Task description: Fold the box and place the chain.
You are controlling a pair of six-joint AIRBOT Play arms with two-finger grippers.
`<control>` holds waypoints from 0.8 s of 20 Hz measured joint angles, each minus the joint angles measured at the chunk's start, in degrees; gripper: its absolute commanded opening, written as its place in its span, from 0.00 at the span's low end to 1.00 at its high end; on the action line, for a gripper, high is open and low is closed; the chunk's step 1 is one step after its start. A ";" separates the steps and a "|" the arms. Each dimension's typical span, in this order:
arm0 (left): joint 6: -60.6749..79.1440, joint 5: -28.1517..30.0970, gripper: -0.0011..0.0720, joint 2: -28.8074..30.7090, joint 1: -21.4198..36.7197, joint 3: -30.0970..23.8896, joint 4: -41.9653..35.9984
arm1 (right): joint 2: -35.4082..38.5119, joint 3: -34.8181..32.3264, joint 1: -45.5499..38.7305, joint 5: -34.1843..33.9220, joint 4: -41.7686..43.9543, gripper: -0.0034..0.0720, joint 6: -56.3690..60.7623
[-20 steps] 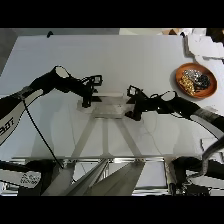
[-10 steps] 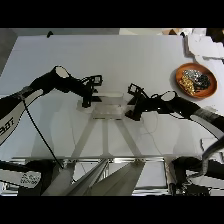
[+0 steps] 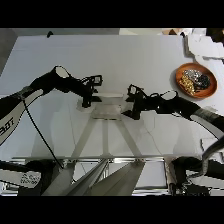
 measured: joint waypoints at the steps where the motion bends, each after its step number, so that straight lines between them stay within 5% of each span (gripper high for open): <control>1: 0.00 0.00 0.03 0.00 0.00 0.00 0.00 | -0.04 0.00 0.00 0.00 0.22 0.96 -0.98; 16: 0.00 0.00 0.03 0.00 0.00 0.00 -0.02 | -3.61 0.00 0.00 0.24 12.98 0.96 -11.82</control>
